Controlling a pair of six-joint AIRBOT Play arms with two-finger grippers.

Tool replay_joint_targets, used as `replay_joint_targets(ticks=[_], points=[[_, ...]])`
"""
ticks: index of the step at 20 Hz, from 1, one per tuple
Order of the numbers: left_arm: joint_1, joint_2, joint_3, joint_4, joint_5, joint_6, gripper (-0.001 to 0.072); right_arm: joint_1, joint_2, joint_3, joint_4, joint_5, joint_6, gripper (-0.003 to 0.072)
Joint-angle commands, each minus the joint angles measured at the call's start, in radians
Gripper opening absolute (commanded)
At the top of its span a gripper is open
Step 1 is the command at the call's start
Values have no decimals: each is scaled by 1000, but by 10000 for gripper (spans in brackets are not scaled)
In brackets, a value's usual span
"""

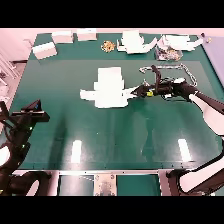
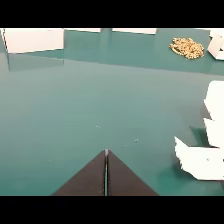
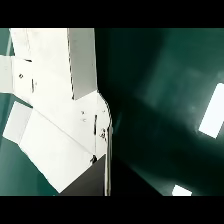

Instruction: Fold the box and place the chain.

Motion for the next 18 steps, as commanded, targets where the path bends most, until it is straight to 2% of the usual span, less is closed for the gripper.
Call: replay_joint_targets(ticks=[1, 2, 4, 8, 15, 18], points=[[0, 1, 1, 1, -14, 5, 220, 15, 23, 1, 0, -27, 27, 0], [0, 1, 2, 0, -18, 4, 554, 21, 23, 1, -15, -29, 38, 0], [0, 1, 2, 1, -24, 17, 524, 32, 23, -1, -41, -32, 45, 0], [0, 1, 2, 0, -33, 56, 524, 33, 23, -2, -70, -40, 45, 0], [0, 0, 2, 2, -177, 163, 523, 34, 24, -18, -92, -77, 56, 0], [0, -3, 2, 2, -194, 209, 523, 37, 27, -34, -88, -84, 66, 0]])
